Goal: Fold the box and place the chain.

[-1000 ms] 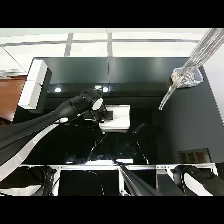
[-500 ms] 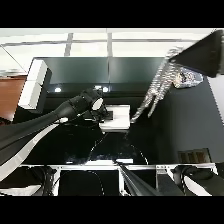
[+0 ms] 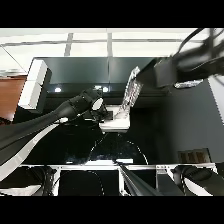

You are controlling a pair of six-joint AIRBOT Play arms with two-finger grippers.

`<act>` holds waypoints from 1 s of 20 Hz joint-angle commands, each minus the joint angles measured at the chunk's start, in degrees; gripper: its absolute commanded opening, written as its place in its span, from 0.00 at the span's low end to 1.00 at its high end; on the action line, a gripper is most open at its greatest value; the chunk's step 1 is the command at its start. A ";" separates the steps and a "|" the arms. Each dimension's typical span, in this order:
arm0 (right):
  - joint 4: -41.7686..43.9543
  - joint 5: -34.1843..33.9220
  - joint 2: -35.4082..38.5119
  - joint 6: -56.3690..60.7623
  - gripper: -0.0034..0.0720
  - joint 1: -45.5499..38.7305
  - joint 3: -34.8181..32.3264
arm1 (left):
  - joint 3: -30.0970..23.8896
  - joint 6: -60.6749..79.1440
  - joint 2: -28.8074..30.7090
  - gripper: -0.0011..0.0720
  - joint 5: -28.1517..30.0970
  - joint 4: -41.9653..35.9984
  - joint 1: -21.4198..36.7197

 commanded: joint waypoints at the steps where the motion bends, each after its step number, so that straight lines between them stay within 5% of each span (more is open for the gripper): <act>1: -3.56 -2.14 -0.17 0.46 0.06 0.52 -9.57 | -0.02 0.02 -0.02 0.05 0.00 0.04 0.07; 8: 2.82 -20.90 -0.31 1.99 0.06 3.56 -24.09 | -0.02 0.02 -0.02 0.05 0.02 0.04 0.07; 15: 2.21 -22.47 -0.74 2.64 0.06 3.74 -32.63 | -0.02 0.02 -0.02 0.05 0.02 0.04 0.07; 20: 2.91 -29.55 -0.79 2.67 0.06 6.10 -37.64 | -0.02 0.02 -0.02 0.05 0.02 0.04 0.07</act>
